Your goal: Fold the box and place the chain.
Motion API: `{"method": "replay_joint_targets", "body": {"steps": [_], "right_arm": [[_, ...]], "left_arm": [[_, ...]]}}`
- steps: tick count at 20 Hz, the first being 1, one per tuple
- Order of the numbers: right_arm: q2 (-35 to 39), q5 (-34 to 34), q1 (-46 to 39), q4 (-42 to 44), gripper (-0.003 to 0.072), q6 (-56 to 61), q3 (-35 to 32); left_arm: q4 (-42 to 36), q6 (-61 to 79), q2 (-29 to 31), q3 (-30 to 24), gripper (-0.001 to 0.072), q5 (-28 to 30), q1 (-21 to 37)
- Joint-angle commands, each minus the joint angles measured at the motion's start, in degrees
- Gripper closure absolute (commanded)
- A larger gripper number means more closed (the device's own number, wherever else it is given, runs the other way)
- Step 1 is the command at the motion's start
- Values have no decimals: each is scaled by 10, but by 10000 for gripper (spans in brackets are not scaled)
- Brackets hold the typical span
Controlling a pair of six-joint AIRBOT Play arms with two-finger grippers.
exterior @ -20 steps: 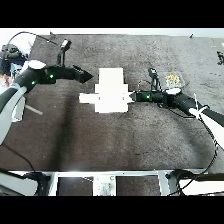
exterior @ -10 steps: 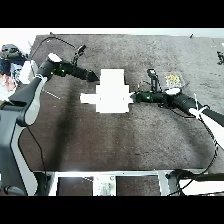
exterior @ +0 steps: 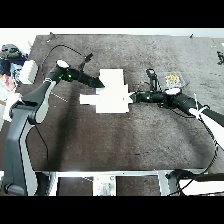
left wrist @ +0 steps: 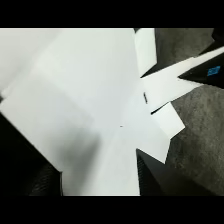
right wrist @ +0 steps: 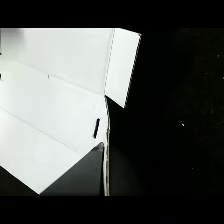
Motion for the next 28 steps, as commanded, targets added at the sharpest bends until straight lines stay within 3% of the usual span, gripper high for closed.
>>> {"method": "replay_joint_targets", "body": {"steps": [1,3,4,7,10,13,15,16,17,18,24,28], "right_arm": [[0,2,1,1,675,-5,0],[0,0,1,0,675,-4,0],[0,0,1,0,675,-4,0],[0,-2,1,-1,674,-4,0],[0,-4,1,-7,674,-4,0],[0,-5,1,-11,674,-4,0],[1,-6,0,-11,673,-4,0],[2,-10,0,-11,631,-4,0],[5,-12,-1,-10,417,-4,0],[9,-16,-5,-9,320,-4,0],[71,-20,-89,-9,321,-4,0],[76,20,-127,-18,321,-2,0]], "left_arm": [[-13,16,-4,2,234,-26,-7],[-12,16,-4,2,245,-40,-5],[-12,19,-4,2,303,-48,-5],[-12,30,-4,2,306,-56,-5],[-12,40,-4,2,573,-59,-5],[-11,82,-4,2,697,-75,-5],[-11,102,-4,2,697,-81,-5],[-12,122,-4,1,698,-83,-5],[-12,153,-4,2,698,-89,-5],[-12,181,-4,2,699,-92,-5],[-12,337,-3,2,700,-77,-5],[-16,393,-3,1,702,-7,-5]]}}
